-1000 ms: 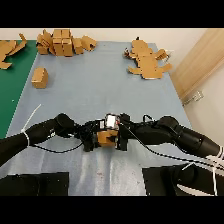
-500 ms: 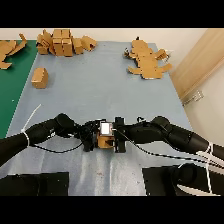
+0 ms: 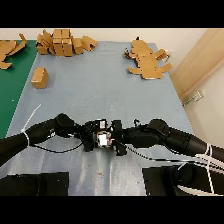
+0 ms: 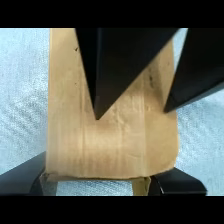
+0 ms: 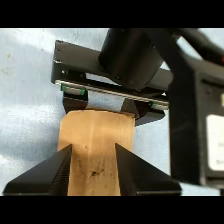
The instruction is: Fold the box.
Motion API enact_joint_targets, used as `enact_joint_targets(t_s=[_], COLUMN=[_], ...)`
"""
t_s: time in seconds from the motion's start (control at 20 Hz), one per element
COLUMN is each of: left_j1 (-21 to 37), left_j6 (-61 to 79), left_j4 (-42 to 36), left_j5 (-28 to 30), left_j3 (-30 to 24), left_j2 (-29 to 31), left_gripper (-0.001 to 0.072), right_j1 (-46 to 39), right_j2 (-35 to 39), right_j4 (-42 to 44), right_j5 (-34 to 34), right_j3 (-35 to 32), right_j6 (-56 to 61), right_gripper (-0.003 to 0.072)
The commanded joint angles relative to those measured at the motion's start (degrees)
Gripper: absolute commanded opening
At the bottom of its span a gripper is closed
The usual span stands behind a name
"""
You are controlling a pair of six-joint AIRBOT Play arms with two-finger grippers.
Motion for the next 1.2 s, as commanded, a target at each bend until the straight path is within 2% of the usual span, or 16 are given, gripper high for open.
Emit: enact_joint_targets(t_s=[0.0,0.3,0.45,0.75,0.95,1.15], left_j1=[0.0,0.0,0.0,0.0,0.0,0.0], left_j6=[0.0,0.0,0.0,0.0,0.0,0.0], left_j4=[0.0,0.0,0.0,0.0,0.0,0.0], left_j5=[0.0,0.0,0.0,-0.1,0.0,0.0], left_j3=[0.1,0.1,0.1,0.1,0.1,0.1], left_j2=[0.0,0.0,0.0,0.0,0.0,0.0], left_gripper=[0.0612,0.0612,0.0612,0.0612,0.0612,0.0612], right_j1=[0.2,0.2,0.2,0.2,0.2,0.2], right_j2=[0.0,0.0,-0.1,1.0,4.6,3.8], right_j4=[-1.6,-1.6,-1.6,-2.1,-5.3,-6.3], right_j5=[0.6,0.5,0.4,-2.3,-4.0,-4.5], right_j3=[0.0,0.0,0.0,0.0,0.0,-0.4], right_j6=[-0.1,-0.1,0.3,0.6,7.3,7.7], right_gripper=[0.0399,0.0397,0.0336,0.0343,0.0343,0.0342])
